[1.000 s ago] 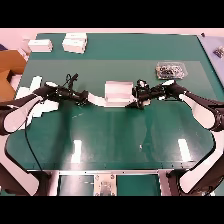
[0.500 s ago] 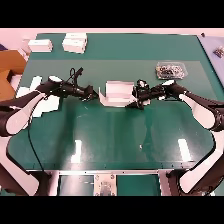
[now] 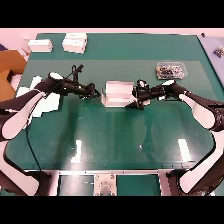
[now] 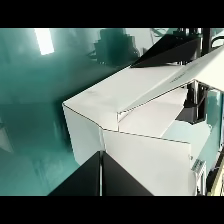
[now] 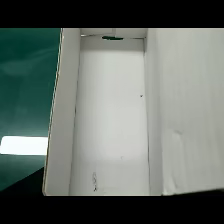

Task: Fold the box and place the chain.

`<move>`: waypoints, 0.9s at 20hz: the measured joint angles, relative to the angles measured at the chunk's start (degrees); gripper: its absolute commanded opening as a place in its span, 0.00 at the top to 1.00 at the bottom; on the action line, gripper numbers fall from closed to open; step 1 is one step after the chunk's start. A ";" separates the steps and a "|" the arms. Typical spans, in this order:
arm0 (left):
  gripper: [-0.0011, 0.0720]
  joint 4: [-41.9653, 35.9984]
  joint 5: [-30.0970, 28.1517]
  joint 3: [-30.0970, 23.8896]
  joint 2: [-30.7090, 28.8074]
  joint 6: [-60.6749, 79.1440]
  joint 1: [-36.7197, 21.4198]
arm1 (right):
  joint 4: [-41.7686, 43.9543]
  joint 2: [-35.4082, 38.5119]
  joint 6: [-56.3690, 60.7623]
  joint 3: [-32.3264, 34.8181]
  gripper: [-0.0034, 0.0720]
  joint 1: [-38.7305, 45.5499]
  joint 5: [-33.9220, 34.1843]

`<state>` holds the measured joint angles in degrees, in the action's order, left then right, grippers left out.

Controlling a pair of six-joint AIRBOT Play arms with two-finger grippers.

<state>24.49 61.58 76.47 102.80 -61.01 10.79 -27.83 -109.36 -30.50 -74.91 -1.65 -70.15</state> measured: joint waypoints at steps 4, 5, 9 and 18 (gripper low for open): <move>0.96 0.35 -2.38 0.07 -1.84 -2.16 1.05 | 0.00 0.00 0.00 0.00 0.19 0.00 0.02; 0.96 0.39 -2.51 0.07 -2.12 -2.60 1.11 | 0.02 0.00 0.00 0.00 0.19 0.00 0.02; 0.96 0.63 -3.10 0.07 -2.64 -3.63 1.57 | 0.00 0.00 0.00 0.00 0.19 0.00 0.02; 0.96 5.16 -3.74 -0.24 -2.82 -4.94 3.65 | 0.00 0.00 0.00 0.00 0.19 0.00 0.02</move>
